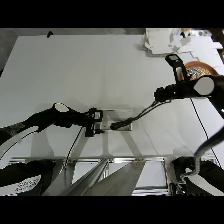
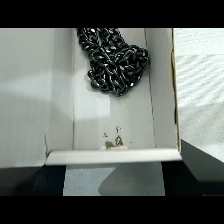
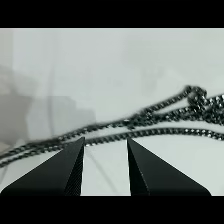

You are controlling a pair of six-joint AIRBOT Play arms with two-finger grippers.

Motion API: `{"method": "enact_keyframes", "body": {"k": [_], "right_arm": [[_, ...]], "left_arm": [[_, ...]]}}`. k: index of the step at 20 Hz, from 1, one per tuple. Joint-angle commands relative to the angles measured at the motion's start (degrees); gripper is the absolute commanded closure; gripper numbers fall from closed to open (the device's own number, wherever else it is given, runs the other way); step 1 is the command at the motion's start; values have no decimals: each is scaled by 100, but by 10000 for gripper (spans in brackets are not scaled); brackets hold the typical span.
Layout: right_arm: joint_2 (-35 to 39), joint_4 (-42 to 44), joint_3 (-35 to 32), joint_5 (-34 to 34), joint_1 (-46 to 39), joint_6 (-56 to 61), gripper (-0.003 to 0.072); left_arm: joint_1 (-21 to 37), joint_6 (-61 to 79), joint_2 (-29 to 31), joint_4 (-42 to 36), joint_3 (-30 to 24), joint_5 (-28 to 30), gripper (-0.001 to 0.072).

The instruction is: Fold the box and place the chain.

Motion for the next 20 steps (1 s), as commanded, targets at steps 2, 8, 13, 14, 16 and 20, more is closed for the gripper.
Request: {"method": "enact_keyframes", "body": {"k": [2, 8, 13, 14, 16, 20], "right_arm": [[-1016, -205, -7, -42, -256, -11, 386], [-1287, -203, -7, -358, -256, -11, 397], [-1563, -26, -9, -358, -254, -7, 425], [-1652, 17, -7, -356, -254, -9, 427], [-1766, 13, -9, -363, -256, -9, 455], [-1779, 11, -9, -463, -256, -9, 468]], "left_arm": [[0, 0, 2, 2, -2, 0, 696], [0, 0, 2, 2, -2, 0, 696], [0, 2, 2, 0, -2, 0, 696], [0, 2, 2, 2, -2, 0, 696], [0, 2, 2, 2, -2, 0, 696], [0, 2, 2, 2, -2, 0, 696]]}}
